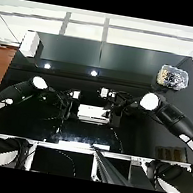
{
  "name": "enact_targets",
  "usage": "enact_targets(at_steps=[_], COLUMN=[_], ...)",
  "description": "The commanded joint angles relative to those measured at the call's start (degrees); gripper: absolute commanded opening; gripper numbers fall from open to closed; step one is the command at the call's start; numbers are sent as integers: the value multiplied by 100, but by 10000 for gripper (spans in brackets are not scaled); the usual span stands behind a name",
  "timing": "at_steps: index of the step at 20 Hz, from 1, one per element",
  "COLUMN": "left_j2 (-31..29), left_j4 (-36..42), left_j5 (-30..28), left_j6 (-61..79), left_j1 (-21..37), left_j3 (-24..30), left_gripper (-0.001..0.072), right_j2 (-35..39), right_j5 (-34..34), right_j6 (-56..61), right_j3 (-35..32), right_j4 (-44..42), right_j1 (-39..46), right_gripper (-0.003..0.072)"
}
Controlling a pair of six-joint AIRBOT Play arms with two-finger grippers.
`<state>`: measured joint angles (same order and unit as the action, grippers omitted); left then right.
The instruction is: Fold the box and place the chain.
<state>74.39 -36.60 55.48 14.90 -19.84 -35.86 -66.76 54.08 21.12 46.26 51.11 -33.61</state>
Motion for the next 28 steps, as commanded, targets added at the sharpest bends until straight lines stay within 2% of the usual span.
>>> enact_targets(at_steps=[1, 14, 15, 16, 17, 19, 23, 24, 28], left_j2=[-4, -4, -4, -4, -4, -4, -4, -4, -4], left_j4=[-4, -4, -4, -4, -4, -4, -4, -4, -4], left_j5=[7, 4, 4, 4, 4, 4, 4, 4, 4], left_j6=[9, 9, 9, 9, 9, 9, 11, 9, 9], left_j1=[-2, 0, -2, -2, 0, -2, 0, -2, 0], left_j3=[-4, -4, -4, -4, -4, -4, -4, -4, -4], left_gripper=[369, 369, 369, 369, 369, 369, 369, 369, 370], right_j2=[-4, -4, -4, -4, -4, -4, -4, -4, -4], right_j5=[72, 223, 223, 203, 203, 203, 203, 208, 208], right_j6=[96, 184, 197, 249, 269, 267, 269, 267, 267], right_j3=[-2, -2, -2, -2, -2, -2, -2, -2, -2], right_j4=[-9, -7, -9, -4, -4, -4, -4, -4, -4], right_j1=[-11, -13, -15, -13, -15, -13, -13, -13, -13], right_gripper=[182, 213, 275, 374, 375, 300, 297, 194, 192])
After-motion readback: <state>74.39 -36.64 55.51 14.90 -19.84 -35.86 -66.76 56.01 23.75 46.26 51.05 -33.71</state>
